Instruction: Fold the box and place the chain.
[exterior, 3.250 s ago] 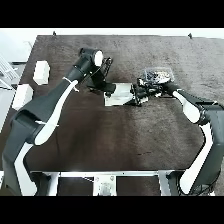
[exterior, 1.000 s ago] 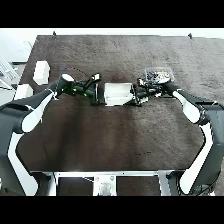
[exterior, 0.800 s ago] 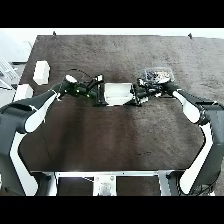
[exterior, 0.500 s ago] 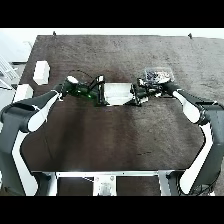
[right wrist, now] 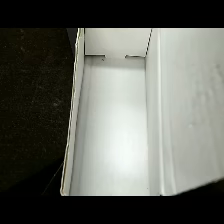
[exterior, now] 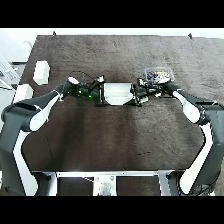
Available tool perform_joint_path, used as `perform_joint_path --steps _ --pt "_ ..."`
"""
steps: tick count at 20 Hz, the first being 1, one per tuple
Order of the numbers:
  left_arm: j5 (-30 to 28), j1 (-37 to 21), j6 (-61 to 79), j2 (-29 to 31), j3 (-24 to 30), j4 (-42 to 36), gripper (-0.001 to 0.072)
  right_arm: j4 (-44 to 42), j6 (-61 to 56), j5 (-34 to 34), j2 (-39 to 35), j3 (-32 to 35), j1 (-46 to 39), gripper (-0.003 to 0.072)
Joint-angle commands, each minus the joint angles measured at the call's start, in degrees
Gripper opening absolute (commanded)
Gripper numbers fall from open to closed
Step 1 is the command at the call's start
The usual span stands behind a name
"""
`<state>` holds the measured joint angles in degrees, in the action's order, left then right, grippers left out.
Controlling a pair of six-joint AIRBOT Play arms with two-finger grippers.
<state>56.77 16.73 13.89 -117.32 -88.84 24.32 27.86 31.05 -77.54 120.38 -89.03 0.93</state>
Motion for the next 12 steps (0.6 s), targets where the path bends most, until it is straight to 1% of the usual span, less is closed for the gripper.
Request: perform_joint_path --steps 1,6,12 --pt "-0.33 -0.07 1.33 -0.52 -0.07 -0.7 0.0684 0.04 0.04 -0.09 0.0 0.02 0.07 0.0478" --pt "-0.28 -0.04 5.49 -0.85 -0.07 -4.59 0.0683 0.04 0.04 -0.09 0.0 0.02 0.07 0.0478" --pt "0.02 -0.04 6.14 -0.85 -0.07 -4.63 0.0677 0.04 0.04 -0.09 0.0 0.02 0.07 0.0478"
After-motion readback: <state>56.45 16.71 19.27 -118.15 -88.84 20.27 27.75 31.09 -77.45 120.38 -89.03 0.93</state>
